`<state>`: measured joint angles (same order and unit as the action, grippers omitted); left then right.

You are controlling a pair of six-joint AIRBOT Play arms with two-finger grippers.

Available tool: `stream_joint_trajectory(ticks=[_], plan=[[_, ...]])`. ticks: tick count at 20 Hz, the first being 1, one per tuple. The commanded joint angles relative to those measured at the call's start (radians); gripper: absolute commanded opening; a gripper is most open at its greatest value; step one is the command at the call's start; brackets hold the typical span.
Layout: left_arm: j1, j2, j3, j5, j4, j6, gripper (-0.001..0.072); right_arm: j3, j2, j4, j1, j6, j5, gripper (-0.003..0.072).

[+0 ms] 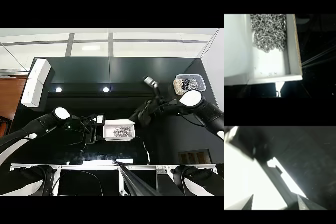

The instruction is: Fold the box and place the chain.

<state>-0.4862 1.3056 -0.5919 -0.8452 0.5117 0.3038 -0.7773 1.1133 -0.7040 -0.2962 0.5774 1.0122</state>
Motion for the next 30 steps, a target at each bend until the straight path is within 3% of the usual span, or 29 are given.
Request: stream_joint_trajectory(ticks=[1, 18, 23, 24, 25, 26, 27, 30], plan=[[0.0, 0.001, -0.001, 0.0, 0.0, 0.0, 0.0444, -0.006, 0.009, -0.137, -0.024, -0.239, 0.116, 0.0639], [0.0, 0.001, -0.001, 0.0, 0.0, 0.0, 0.0444, -0.006, 0.013, -0.113, -0.15, -0.283, 0.082, 0.0638], [0.0, 0.001, -0.001, 0.0, 0.0, 0.0, 0.0444, -0.006, 0.032, -0.121, -0.182, -0.283, 0.019, 0.0627], [0.0, 0.001, -0.001, 0.0, 0.0, 0.0, 0.0444, -0.006, 0.032, -0.12, -0.186, -0.283, 0.003, 0.0569], [0.0, 0.001, -0.001, 0.0, 0.0, 0.0, 0.0444, -0.006, 0.032, -0.12, -0.186, -0.28, -0.007, 0.0418], [0.0, 0.001, -0.001, 0.0, 0.0, 0.0, 0.0444, -0.006, 0.032, -0.12, -0.186, -0.277, -0.008, 0.0406], [0.0, 0.001, -0.001, 0.0, 0.0, 0.0, 0.0444, -0.006, 0.032, -0.12, -0.186, -0.275, -0.007, 0.0259], [0.0, 0.001, -0.001, 0.0, 0.0, 0.0, 0.0444, -0.006, 0.032, -0.117, -0.186, -0.27, -0.003, 0.0245]])
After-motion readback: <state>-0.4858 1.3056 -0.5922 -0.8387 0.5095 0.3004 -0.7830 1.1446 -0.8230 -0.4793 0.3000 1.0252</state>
